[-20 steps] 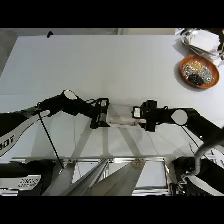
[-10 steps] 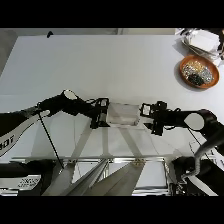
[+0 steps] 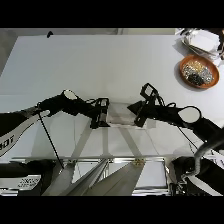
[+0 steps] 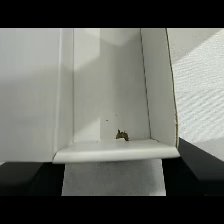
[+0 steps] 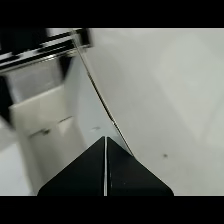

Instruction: Fold the box and place the chain.

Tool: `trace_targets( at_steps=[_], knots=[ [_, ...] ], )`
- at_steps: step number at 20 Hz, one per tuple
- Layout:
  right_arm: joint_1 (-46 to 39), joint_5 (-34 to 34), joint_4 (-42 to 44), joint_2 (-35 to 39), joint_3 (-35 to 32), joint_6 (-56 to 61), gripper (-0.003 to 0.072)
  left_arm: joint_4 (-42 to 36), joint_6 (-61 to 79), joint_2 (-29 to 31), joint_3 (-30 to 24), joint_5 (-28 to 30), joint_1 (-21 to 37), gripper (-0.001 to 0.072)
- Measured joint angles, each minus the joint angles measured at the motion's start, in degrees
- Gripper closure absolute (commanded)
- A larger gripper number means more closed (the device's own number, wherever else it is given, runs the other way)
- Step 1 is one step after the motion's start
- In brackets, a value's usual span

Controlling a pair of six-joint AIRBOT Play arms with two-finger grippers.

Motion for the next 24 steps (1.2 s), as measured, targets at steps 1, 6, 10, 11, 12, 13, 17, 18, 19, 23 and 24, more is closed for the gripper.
trace_targets(
  at_steps=[1,6,10,11,12,13,17,18,19,23,24],
  knots=[
    [0.17,-2.69,2.69,-2.05,0.00,-0.17,0.0660,0.00,-0.02,0.02,0.00,0.00,0.00,0.0366],
    [0.59,-9.25,10.12,-10.60,0.02,-0.50,0.0660,0.00,0.00,0.02,0.00,0.00,0.00,0.0366],
    [0.63,-9.38,11.63,-13.55,0.02,-0.55,0.0660,-0.09,-0.09,0.02,0.00,0.00,0.02,0.0366],
    [0.63,-9.35,11.78,-13.86,0.02,-0.55,0.0660,-0.09,-0.11,0.00,0.00,0.00,0.02,0.0366],
    [0.63,-9.29,11.89,-14.05,0.02,-0.55,0.0660,-0.09,-0.09,0.02,0.00,0.00,0.02,0.0366],
    [0.63,-8.92,12.00,-14.10,0.04,-0.55,0.0660,-0.09,-0.09,0.02,0.00,0.00,0.02,0.0366],
    [0.70,-3.87,11.93,-11.08,0.24,-0.52,0.0660,0.02,0.07,0.02,0.00,0.02,0.02,0.0366],
    [0.68,-2.78,11.78,-9.46,0.31,-0.11,0.0660,0.02,0.07,0.02,0.00,0.02,0.02,0.0366],
    [0.66,-1.70,10.99,-7.56,0.31,1.01,0.0660,0.02,0.07,0.02,0.00,0.02,0.02,0.0366],
    [0.66,3.78,0.33,2.29,0.35,10.78,0.0660,0.02,0.04,0.02,0.00,0.02,0.02,0.0366],
    [0.66,5.20,-4.22,4.61,0.35,14.12,0.0660,0.02,0.04,0.02,0.00,0.02,0.02,0.0366]
  ],
)
